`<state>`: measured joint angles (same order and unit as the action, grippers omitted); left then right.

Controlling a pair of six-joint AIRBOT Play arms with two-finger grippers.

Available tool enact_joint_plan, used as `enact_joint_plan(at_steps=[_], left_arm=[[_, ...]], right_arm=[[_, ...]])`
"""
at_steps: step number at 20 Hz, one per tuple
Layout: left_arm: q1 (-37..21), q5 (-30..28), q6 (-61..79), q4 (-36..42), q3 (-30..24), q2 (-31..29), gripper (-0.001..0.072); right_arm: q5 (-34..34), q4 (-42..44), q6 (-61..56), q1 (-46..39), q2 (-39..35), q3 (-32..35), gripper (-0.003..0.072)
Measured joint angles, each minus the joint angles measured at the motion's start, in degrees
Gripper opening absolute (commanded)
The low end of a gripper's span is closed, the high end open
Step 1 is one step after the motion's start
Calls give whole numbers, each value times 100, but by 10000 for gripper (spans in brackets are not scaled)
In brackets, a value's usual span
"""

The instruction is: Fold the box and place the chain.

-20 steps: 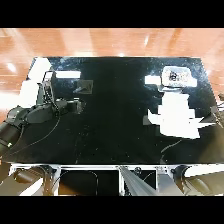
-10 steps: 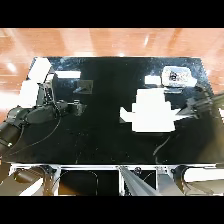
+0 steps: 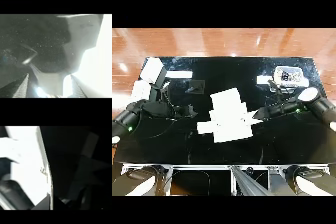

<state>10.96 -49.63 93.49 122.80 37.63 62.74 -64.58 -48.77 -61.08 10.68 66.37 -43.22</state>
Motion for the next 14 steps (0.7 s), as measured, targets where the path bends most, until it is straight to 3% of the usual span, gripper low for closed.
enact_joint_plan(at_steps=[6,9,14], left_arm=[[-868,-1550,3353,2111,236,1038,611],[-848,-2033,4513,2476,439,1613,611],[-531,-2350,5440,2704,876,2424,611]], right_arm=[[599,-787,-1128,1172,-553,186,31],[562,-885,-1368,1329,-610,201,31],[450,-905,-1572,1412,-636,210,30]])
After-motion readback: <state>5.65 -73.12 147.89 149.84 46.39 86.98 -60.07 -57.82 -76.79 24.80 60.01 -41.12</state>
